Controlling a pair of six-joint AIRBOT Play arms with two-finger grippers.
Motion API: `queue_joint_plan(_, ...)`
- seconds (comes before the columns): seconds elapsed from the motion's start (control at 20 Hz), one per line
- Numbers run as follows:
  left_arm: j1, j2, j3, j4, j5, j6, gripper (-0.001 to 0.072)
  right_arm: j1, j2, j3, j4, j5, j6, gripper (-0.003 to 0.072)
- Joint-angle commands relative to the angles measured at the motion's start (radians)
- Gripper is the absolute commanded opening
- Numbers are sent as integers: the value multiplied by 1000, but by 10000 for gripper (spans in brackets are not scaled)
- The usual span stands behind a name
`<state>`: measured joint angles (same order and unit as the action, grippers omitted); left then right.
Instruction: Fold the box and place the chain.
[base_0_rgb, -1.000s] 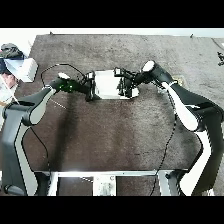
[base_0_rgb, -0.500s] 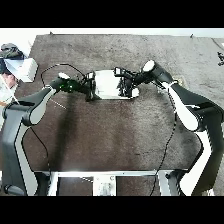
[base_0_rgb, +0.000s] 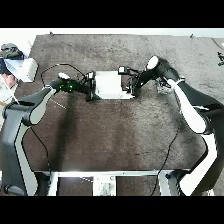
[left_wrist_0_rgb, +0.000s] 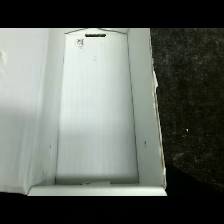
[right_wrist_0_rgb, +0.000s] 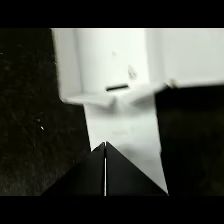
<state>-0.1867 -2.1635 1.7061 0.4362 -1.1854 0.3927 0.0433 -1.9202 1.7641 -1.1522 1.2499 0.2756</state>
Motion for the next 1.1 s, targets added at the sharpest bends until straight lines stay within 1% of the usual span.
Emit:
queue_joint_plan(0.0,1,0,0,1,0,0,254,-33,53,0,-48,-8,211,-7)
queue_joint_plan(0.1,1,0,1,1,0,0,254,-68,79,0,-29,-10,338,-7)
queue_joint_plan(0.3,1,0,0,1,0,0,254,-175,81,-19,21,-32,610,-7)
queue_joint_plan(0.35,1,0,0,1,0,0,254,-220,81,-42,82,-52,666,-7)
queue_joint_plan(0.45,1,0,0,1,0,0,254,-296,81,-98,241,-57,679,-7)
queue_joint_plan(0.5,1,0,0,1,0,0,254,-318,81,-130,270,-73,680,-7)
queue_joint_plan(0.55,1,0,1,1,0,0,254,-326,81,-160,269,-99,680,-8)
queue_joint_plan(0.7,1,0,0,1,0,0,254,-328,81,-265,320,-175,678,-7)
queue_joint_plan(0.85,1,0,1,1,0,0,254,-327,81,-351,402,-196,634,-7)
queue_joint_plan(0.95,1,0,0,1,0,0,254,-315,81,-399,470,-239,601,-7)
queue_joint_plan(1.05,1,0,0,1,0,0,254,-285,77,-419,506,-253,580,-7)
